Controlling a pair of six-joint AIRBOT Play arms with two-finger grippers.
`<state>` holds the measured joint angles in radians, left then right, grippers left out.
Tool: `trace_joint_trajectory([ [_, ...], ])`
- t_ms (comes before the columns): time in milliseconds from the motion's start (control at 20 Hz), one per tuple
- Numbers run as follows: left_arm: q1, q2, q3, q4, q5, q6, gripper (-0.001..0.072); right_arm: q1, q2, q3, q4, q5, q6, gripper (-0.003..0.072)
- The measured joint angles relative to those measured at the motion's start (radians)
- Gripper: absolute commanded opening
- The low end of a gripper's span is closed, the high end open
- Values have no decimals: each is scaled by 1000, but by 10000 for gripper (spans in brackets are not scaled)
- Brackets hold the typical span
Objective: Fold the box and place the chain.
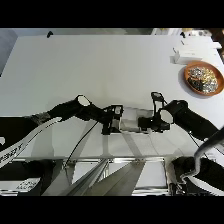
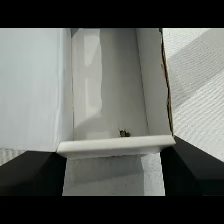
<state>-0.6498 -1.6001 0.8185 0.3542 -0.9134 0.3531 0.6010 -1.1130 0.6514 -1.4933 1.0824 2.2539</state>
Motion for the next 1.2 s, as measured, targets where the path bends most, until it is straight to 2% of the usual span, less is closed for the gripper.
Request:
trace_joint_trajectory([
  [200,0,0,0,0,0,0,208,39,-26,18,-54,18,79,395],
  [250,0,0,0,0,0,0,208,47,-35,20,-62,17,89,370],
  [300,0,0,0,0,0,0,208,57,-46,22,-66,19,100,309],
  [450,0,0,0,0,0,0,208,85,-73,25,-75,21,113,269],
  [500,0,0,0,0,0,0,208,90,-78,26,-76,22,115,233],
  [550,0,0,0,0,0,0,208,94,-82,27,-79,21,118,159],
  [650,0,0,0,0,0,0,208,98,-86,27,-81,20,122,123],
  [750,0,0,0,0,-1,0,208,101,-89,27,-85,21,126,39],
  [850,0,0,0,0,-1,0,208,103,-90,28,-85,19,127,14],
  [1050,0,0,0,1,-1,0,208,103,-91,28,-84,14,126,21],
  [1150,0,0,0,1,-1,0,208,103,-93,27,-84,3,124,150],
  [1200,0,0,0,0,-1,-1,208,103,-95,27,-82,-8,124,157],
])
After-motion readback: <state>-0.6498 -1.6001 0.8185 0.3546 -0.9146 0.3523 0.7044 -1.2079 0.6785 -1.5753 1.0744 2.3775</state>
